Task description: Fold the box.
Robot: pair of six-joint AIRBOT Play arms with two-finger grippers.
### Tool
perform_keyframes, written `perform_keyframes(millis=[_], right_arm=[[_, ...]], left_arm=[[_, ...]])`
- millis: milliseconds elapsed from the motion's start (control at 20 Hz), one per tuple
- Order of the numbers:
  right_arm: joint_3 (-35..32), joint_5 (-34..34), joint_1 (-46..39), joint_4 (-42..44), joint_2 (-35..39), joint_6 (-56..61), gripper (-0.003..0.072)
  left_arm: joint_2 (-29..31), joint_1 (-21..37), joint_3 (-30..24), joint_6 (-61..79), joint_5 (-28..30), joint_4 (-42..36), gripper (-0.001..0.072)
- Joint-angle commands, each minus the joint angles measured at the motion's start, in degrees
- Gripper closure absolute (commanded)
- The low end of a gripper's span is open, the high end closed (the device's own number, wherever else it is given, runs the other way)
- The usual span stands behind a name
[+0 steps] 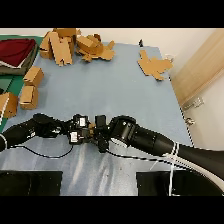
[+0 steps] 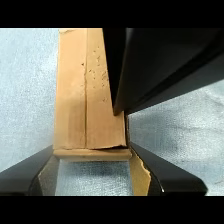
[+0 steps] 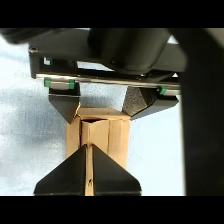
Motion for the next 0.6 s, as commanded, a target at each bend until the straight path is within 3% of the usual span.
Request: perform_keyframes(millis=[0, 50, 200, 550], right_arm=[[0.1, 0.7, 0.0, 1.6, 0.0, 1.7, 0.0634], [0.1, 1.2, 0.0, 2.2, 0.0, 2.0, 0.0626], [0.1, 1.6, -0.1, 1.1, 0.6, 6.5, 0.0439], [0.1, 3.2, -0.2, -5.5, 7.7, 27.1, 0.0453]], left_arm=[[0.0, 0.0, 0.0, 0.0, 0.0, 0.0, 0.0187], [0.0, 0.0, 0.0, 0.0, 0.0, 0.0, 0.0187], [0.0, 0.0, 0.0, 0.0, 0.0, 0.0, 0.0188], [0.0, 0.0, 0.0, 0.0, 0.0, 0.0, 0.0187]])
